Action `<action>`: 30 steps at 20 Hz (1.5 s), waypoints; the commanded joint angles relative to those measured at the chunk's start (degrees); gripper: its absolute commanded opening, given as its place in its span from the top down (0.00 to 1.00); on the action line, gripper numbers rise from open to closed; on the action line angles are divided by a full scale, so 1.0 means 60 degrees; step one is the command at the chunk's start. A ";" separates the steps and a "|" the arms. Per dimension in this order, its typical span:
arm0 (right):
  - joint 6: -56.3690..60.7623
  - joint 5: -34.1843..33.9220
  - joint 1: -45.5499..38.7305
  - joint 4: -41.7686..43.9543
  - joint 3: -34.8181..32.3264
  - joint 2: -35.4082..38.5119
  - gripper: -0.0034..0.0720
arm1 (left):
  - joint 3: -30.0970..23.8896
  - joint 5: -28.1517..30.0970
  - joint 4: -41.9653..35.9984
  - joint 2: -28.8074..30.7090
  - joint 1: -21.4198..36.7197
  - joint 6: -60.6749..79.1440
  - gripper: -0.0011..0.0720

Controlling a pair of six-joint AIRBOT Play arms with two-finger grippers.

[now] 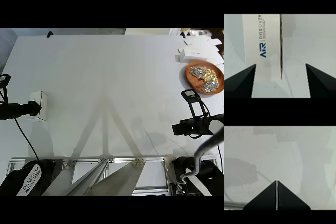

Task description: Fold the box and place the chain.

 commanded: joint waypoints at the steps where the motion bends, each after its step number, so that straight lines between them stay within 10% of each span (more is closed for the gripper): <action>1: 0.0000 0.0004 -0.0004 0.0000 -0.0004 -0.0004 0.93 | -0.0004 0.0055 0.0025 0.0007 -0.0113 0.0040 0.03; 30: 0.0000 0.0004 -0.0004 0.0000 -0.0004 -0.0004 0.93 | -0.0004 0.0160 -0.0073 0.0007 -0.0113 0.0029 0.03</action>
